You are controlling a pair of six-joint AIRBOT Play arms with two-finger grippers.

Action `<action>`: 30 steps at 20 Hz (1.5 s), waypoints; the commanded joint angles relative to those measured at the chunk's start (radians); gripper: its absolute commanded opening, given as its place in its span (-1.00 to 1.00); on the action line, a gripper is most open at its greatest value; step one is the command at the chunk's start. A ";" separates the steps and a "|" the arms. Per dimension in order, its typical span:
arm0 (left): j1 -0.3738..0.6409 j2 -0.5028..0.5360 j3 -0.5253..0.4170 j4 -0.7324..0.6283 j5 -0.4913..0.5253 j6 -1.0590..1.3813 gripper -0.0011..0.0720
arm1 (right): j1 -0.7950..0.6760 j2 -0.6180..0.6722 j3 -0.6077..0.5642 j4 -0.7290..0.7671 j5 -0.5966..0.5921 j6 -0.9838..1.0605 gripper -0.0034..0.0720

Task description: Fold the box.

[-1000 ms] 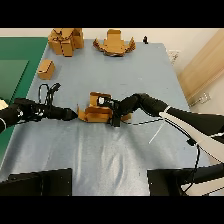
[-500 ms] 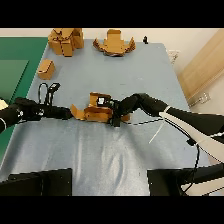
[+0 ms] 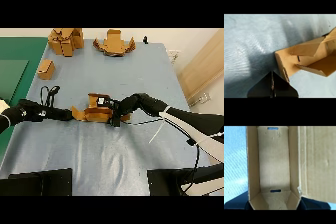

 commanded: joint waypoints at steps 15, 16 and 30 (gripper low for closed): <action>0.043 -0.071 0.109 -0.100 -0.263 0.174 -0.94 | 0.001 -0.001 0.000 -0.008 0.003 0.000 0.67; 0.042 -0.071 0.109 -0.101 -0.270 0.174 -0.94 | 0.001 -0.001 0.000 -0.007 0.003 0.000 0.67; -0.057 -0.071 0.177 -0.096 -0.288 0.245 -0.93 | 0.001 -0.002 0.000 -0.007 0.003 -0.001 0.67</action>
